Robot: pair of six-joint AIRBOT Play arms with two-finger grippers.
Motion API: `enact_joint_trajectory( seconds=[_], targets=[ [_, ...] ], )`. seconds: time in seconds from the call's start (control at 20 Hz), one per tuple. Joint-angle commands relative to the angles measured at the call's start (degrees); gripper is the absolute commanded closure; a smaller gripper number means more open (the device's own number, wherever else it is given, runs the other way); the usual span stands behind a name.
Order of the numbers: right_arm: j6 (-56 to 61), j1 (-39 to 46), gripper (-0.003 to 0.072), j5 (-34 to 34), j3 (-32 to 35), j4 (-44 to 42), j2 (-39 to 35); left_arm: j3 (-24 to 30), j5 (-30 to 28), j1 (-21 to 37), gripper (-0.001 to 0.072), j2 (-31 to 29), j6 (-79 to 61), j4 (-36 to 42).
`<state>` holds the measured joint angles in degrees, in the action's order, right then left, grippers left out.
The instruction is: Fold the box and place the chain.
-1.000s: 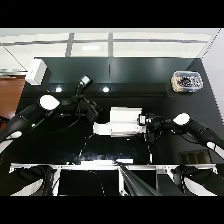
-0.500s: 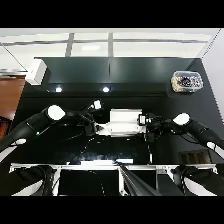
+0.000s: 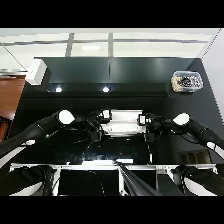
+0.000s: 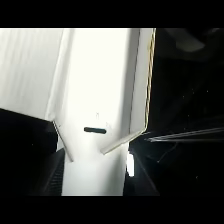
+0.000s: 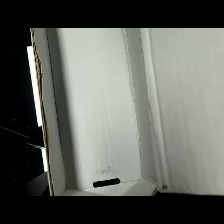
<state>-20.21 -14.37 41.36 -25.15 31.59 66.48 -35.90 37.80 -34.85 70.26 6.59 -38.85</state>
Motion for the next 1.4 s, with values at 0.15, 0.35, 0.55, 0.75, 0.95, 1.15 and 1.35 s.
enact_joint_trajectory(
  seconds=[0.15,0.35,0.55,0.75,0.95,1.15,1.35],
  targets=[
    [0.0,0.0,0.0371,0.0,0.0,0.0,0.0,0.0,-2.0,-0.5,0.0371,0.5,-0.2,2.9],
    [0.0,0.0,0.0371,-0.1,0.0,0.0,0.0,0.0,-1.7,-0.5,0.0453,0.9,-0.2,5.6],
    [0.0,0.0,0.0371,-0.1,0.0,0.0,0.0,0.0,-2.0,-0.5,0.0454,2.7,-2.7,12.0],
    [0.0,0.0,0.0371,-0.1,0.0,0.0,0.0,0.0,-2.2,-0.5,0.0475,5.0,-5.2,17.3],
    [0.0,0.0,0.0371,-0.1,0.0,0.0,0.0,0.0,-1.5,-0.5,0.0503,5.6,-5.6,18.4],
    [0.0,0.0,0.0371,-0.1,0.0,0.0,0.0,0.0,-3.3,-1.6,0.0446,5.6,-6.6,18.4],
    [0.0,0.0,0.0371,-0.2,0.0,0.0,0.0,0.0,-3.0,-2.2,0.0506,5.6,-8.3,18.3]
  ],
)
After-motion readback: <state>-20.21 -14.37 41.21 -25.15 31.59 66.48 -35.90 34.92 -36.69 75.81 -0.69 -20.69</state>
